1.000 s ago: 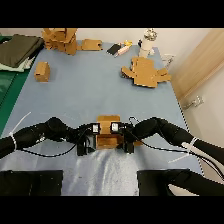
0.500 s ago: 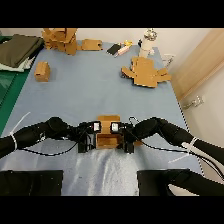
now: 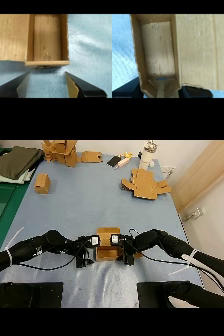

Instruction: Fold the box.

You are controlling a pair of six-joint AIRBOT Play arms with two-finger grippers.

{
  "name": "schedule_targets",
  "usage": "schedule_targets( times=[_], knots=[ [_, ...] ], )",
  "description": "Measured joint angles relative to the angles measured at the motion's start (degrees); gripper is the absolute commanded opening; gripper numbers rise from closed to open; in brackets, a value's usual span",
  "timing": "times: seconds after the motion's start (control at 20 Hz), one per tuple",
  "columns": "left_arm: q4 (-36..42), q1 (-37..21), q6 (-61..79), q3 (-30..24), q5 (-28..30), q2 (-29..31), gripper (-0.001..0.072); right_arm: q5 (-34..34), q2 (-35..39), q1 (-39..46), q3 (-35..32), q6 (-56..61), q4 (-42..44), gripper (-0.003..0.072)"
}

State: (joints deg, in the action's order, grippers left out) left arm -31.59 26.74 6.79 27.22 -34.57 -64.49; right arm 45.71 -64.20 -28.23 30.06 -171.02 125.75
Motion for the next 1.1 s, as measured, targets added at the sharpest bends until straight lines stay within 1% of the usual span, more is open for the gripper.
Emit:
schedule_targets(
  times=[0.3,0.6,0.9,1.1],
  knots=[
    [1.62,1.14,-0.20,-0.20,0.17,-0.07,0.0694,0.00,0.00,0.00,0.00,-0.02,0.00,0.0497],
    [4.85,2.60,-0.22,-0.20,4.90,-1.09,0.0694,0.00,0.00,0.00,0.00,0.00,0.02,0.0498],
    [5.99,3.30,-0.15,-0.20,6.54,-1.44,0.0694,0.00,0.00,0.00,0.02,0.00,0.02,0.0498],
    [8.02,4.83,3.19,0.02,6.73,-2.54,0.0694,0.00,0.00,0.00,0.00,-0.02,0.02,0.0498]
  ],
)
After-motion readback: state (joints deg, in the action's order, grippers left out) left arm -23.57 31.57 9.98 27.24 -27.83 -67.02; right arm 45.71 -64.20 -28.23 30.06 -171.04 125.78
